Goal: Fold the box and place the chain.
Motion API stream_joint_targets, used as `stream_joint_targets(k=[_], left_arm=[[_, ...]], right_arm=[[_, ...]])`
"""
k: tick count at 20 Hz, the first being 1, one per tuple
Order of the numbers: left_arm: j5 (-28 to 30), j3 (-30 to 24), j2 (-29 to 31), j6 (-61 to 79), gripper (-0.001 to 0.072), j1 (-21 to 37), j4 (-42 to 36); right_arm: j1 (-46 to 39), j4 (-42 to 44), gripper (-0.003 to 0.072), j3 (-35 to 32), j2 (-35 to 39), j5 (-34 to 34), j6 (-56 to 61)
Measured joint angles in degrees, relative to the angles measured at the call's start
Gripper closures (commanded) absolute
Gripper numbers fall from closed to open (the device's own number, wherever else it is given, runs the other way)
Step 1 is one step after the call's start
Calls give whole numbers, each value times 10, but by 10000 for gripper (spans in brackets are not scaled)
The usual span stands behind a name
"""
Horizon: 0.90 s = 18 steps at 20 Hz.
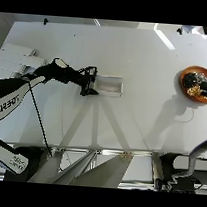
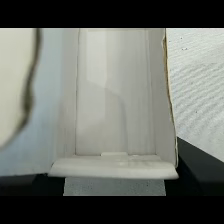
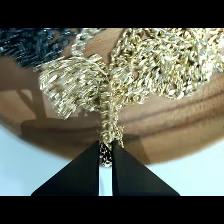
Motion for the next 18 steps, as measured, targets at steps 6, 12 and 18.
stream_joint_targets(k=[6,12,18], left_arm=[[0,0,0,0,414,0,0],[0,0,0,0,414,0,0],[0,0,0,0,414,0,0]], right_arm=[[23,24,674,0,123,50,-10],[145,35,675,0,185,102,19],[321,31,675,0,198,95,72]])
